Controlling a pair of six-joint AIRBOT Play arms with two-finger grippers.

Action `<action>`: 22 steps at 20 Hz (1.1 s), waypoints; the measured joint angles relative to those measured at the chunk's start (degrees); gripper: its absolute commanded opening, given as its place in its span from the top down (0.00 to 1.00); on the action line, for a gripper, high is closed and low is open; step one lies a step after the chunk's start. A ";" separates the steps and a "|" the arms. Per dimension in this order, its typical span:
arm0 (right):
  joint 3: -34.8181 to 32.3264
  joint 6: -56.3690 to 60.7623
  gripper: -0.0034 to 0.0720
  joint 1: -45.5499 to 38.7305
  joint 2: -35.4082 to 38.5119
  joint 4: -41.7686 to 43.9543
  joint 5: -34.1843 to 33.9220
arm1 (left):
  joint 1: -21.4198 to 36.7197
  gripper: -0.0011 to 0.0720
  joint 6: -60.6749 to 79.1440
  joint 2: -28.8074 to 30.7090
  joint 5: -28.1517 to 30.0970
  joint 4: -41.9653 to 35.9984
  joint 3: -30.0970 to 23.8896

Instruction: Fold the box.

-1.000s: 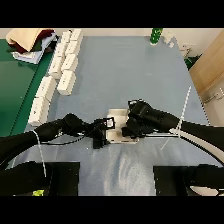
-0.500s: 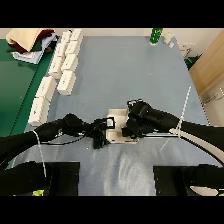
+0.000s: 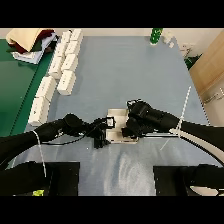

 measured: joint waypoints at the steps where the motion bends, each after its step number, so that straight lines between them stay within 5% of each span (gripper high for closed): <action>1: 0.00 0.00 0.75 0.00 0.00 0.00 -0.02 | 0.04 0.02 0.00 0.00 -0.02 0.00 -0.02; 3: 0.00 -0.02 0.75 0.00 0.00 0.00 -0.02 | 0.04 0.42 0.07 0.00 -0.11 0.04 -0.02; 4: 0.00 -0.11 0.75 0.00 0.00 0.00 -0.02 | 0.04 0.49 0.20 0.00 -0.31 0.09 -0.02; 8: 0.00 -0.11 0.69 0.00 0.00 0.00 -0.04 | 0.04 0.49 0.11 0.00 -0.35 0.09 0.00; 10: 0.00 -0.28 0.27 0.02 0.00 -0.55 -1.01 | 0.04 0.49 0.09 0.00 -0.35 0.09 0.00; 22: 0.02 -0.35 0.26 -0.07 4.37 1.64 -1.07 | 0.04 0.49 -0.04 0.00 -0.22 0.04 0.00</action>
